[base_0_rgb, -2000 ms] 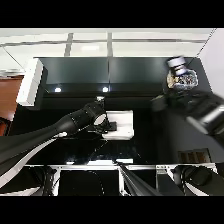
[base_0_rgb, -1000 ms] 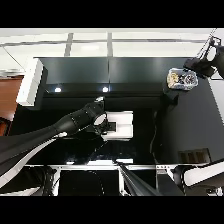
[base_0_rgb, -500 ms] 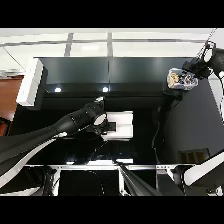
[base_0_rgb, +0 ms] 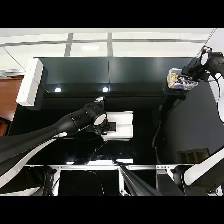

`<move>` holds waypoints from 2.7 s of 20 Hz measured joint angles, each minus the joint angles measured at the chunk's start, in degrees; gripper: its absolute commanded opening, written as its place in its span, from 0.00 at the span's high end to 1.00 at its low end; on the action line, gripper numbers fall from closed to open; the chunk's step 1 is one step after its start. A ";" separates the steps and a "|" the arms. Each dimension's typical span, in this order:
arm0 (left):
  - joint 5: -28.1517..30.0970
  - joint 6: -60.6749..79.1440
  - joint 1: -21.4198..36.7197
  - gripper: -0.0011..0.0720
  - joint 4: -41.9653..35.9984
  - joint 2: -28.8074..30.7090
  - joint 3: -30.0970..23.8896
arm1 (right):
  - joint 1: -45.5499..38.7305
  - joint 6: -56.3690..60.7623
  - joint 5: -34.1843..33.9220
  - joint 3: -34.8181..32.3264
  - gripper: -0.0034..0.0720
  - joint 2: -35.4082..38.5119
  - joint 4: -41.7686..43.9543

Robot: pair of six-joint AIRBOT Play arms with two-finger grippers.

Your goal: Fold the box and place the chain.

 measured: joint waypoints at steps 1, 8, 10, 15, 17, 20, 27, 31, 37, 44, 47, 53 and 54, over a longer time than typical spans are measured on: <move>0.02 0.02 -0.02 0.95 0.00 0.00 0.00 | -0.07 -0.24 0.96 0.39 0.95 0.00 0.24; 0.04 -0.02 0.00 0.95 -0.02 0.00 0.00 | -0.17 -6.45 5.14 2.49 0.95 7.93 3.06; 0.04 -0.02 0.00 0.95 -0.02 0.00 0.00 | -0.24 -9.33 6.71 2.60 0.95 12.17 5.33; 0.04 0.00 0.00 0.95 -0.02 0.00 0.00 | -0.28 -16.63 7.96 2.73 0.95 24.83 13.46; 0.07 0.00 0.00 0.95 -0.02 0.00 0.00 | -0.28 -19.61 8.31 2.73 0.95 29.70 17.27; 0.04 0.00 -0.02 0.95 -0.02 0.00 0.00 | -0.28 -22.03 9.40 2.73 0.95 36.41 22.71; 0.11 0.00 -0.02 0.95 -0.02 0.00 0.00 | 4.00 -24.72 14.53 2.73 0.95 48.87 33.77; 0.26 0.02 -0.02 0.95 0.00 0.00 0.00 | 9.55 -25.11 20.00 2.78 0.95 52.19 36.22; 0.37 0.02 -0.02 0.95 0.00 0.00 0.00 | 19.80 -26.51 29.46 2.56 0.95 53.35 38.91; 0.24 0.02 0.00 0.95 -0.02 0.00 0.00 | 26.05 -29.11 30.86 1.97 0.95 53.35 45.99; 0.24 0.02 0.00 0.95 0.00 0.00 0.00 | 26.62 -29.40 30.58 1.95 0.95 53.31 48.37; 0.26 0.02 0.00 0.95 -0.02 0.00 0.00 | 27.76 -29.51 30.49 1.95 0.95 53.31 50.03; 0.26 0.02 -0.02 0.95 -0.02 0.00 0.00 | 28.39 -29.51 30.49 1.95 0.95 53.31 50.14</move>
